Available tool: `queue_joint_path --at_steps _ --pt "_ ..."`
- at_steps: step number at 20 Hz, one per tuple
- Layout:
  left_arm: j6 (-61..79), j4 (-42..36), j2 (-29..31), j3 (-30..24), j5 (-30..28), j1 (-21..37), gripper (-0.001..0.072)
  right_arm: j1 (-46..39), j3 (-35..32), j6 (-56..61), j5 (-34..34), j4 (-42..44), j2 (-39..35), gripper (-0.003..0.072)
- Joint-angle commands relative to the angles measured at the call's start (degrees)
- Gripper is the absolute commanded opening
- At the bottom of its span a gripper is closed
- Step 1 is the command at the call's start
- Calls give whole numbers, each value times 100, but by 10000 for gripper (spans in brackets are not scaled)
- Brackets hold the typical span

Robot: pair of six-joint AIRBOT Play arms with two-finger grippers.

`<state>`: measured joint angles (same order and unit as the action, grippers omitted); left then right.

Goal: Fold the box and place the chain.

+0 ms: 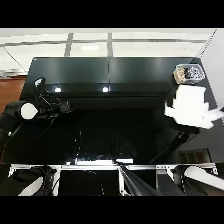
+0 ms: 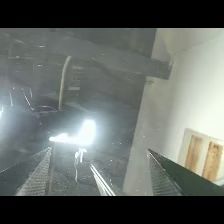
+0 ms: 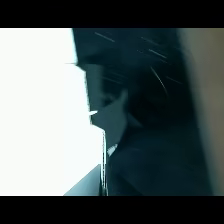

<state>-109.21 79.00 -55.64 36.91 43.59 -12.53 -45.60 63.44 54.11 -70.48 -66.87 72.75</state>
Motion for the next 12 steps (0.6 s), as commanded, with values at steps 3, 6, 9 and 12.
queue_joint_path --at_steps 3,6,9,12 --pt "343 -35 0 4 -146 -424 687 992 -1803 -125 557 1952 -1773 12" --pt "560 -48 -2 4 -645 -857 687 2052 -3069 -341 1060 3237 -2417 12" --pt "671 -409 -63 4 -1032 -1038 687 3342 -3757 -337 1742 3379 -2474 12" --pt "2127 -1976 -402 98 -1102 -929 679 4380 -4065 -328 2483 3364 -2474 12"
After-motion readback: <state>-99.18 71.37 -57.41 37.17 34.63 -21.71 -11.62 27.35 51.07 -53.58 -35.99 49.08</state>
